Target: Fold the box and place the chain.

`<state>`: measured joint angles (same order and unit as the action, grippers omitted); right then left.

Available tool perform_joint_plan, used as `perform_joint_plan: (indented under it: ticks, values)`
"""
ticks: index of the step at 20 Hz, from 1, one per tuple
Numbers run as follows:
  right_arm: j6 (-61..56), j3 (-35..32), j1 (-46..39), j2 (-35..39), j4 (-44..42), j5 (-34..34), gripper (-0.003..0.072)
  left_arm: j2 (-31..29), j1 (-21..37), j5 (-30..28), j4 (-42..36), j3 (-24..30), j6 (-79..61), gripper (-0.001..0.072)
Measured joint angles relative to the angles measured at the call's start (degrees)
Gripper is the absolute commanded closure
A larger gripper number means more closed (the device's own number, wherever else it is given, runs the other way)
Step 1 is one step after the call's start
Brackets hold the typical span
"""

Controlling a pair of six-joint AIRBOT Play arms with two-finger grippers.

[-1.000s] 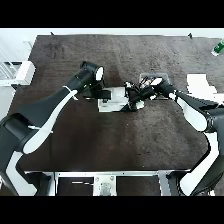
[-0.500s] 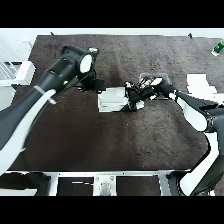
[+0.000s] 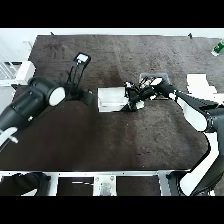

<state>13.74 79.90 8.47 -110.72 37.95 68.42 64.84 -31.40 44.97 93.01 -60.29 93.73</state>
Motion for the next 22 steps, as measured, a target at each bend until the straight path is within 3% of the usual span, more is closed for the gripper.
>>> perform_joint_plan:
  ticks: [6,10,13,15,22]
  values:
    - [0.0,0.0,0.0,0.0,0.0,0.0,0.0147,-2.8,4.8,-13.9,-12.3,8.4,-18.1,0.0161]
    - [0.0,0.0,0.0,0.0,0.0,0.0,0.0148,-2.9,8.9,-18.3,-29.0,10.4,-39.1,0.0162]
    - [0.0,0.0,0.0,0.0,0.0,0.0,0.0147,-1.4,13.8,-18.1,-46.5,11.6,-60.1,0.0162]
    - [0.0,0.0,0.0,0.0,0.0,0.0,0.0147,1.0,16.8,-16.2,-54.0,11.9,-71.0,0.0161]
    - [0.0,0.0,0.0,0.0,0.0,0.0,0.0147,9.3,20.7,-9.4,-65.4,10.5,-92.8,0.0162]
